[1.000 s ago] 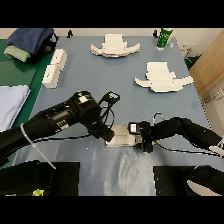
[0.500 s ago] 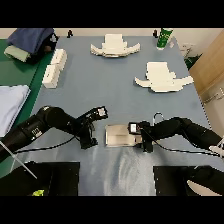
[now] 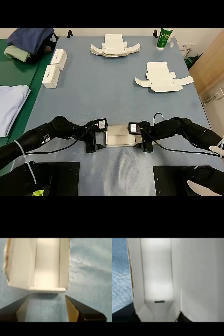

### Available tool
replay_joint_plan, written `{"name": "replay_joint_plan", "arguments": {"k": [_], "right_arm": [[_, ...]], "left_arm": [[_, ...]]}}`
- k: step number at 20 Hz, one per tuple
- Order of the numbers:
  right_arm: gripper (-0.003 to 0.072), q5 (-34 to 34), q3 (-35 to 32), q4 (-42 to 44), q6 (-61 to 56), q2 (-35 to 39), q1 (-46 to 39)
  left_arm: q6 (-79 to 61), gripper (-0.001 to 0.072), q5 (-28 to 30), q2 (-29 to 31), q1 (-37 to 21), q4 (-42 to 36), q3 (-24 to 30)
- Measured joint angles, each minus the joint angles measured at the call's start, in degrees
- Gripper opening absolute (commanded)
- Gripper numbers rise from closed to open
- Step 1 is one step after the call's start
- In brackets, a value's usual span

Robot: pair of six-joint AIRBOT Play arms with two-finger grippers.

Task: Fold the box.

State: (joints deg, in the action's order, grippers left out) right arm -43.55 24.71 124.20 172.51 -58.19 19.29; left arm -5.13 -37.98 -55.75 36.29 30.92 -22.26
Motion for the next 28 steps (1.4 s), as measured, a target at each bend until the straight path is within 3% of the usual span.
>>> {"name": "replay_joint_plan", "arguments": {"k": [9,28], "right_arm": [[0.0500,0.00,0.00,-0.02,0.02,0.00,0.00],[0.0500,0.00,0.00,0.00,-0.04,0.00,0.00]], "left_arm": [[-9.55,0.0691,5.40,-5.46,4.31,-10.40,0.46],[-6.10,0.0690,7.58,-5.97,4.74,-7.54,0.52]]}}
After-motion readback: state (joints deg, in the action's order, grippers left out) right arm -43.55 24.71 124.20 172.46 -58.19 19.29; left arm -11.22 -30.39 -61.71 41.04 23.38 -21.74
